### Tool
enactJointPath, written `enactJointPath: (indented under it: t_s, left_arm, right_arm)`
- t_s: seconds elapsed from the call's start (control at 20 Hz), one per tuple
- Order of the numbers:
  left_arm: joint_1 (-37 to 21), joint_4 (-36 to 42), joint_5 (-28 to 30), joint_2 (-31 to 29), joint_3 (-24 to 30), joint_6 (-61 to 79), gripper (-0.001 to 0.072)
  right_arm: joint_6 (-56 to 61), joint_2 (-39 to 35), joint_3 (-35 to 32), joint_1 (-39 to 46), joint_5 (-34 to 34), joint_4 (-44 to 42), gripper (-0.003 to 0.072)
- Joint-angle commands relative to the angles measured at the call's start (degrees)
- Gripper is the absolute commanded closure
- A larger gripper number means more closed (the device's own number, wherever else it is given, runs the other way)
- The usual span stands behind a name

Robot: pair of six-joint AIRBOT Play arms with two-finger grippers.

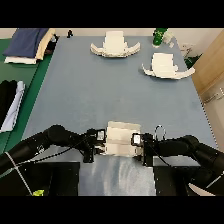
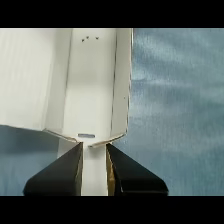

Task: Fold the box.

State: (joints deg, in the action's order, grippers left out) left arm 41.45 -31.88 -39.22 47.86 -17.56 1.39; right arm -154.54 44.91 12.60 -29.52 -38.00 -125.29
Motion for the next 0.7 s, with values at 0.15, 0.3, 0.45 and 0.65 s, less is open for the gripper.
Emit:
enactJointPath:
  t_s: [0.15,0.3,0.45,0.65]
  left_arm:
    - [4.85,10.27,6.01,4.72,-0.17,6.97,0.0625]
    - [5.38,10.95,6.23,5.03,-0.17,6.99,0.0623]
    - [5.38,11.76,5.86,5.03,-0.13,6.88,0.0289]
    - [5.35,11.58,4.74,5.01,-0.11,6.36,0.0311]
  right_arm:
    - [-0.04,0.02,0.07,0.0,0.02,0.02,0.0174]
    - [-0.04,0.02,0.07,0.0,0.02,0.02,0.0174]
    - [-0.04,0.02,0.07,0.0,0.02,0.02,0.0174]
    - [-0.04,0.02,0.07,0.0,0.02,0.02,0.0174]
